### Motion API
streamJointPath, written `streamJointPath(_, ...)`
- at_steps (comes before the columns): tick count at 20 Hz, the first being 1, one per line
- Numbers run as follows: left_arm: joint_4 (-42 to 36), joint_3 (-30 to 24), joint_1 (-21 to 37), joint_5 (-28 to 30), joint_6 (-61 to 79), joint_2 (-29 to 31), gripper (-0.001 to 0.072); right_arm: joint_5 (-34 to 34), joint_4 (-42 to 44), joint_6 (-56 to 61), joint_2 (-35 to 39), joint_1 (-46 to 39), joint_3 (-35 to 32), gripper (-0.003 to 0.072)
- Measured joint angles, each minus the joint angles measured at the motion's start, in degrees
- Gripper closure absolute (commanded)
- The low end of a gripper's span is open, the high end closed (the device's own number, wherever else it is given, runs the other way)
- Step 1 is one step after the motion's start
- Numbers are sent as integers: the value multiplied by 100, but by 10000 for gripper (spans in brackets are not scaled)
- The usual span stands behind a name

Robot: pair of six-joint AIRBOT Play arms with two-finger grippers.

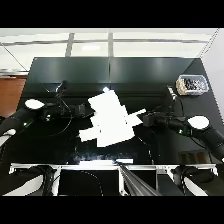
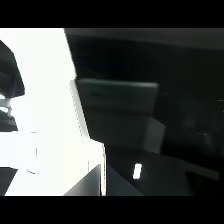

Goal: Fold the box and place the chain.

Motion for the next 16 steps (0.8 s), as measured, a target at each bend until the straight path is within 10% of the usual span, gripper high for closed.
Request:
streamJointPath(6,-649,393,63,-1071,960,-1314,9,-238,33,0,33,343,-39,670)
streamJointPath(12,-627,892,459,-2450,2205,-2013,243,-245,37,2,37,393,-39,669)
streamJointPath(16,-256,1040,509,-2846,2629,-2116,246,-201,35,2,37,398,-39,669)
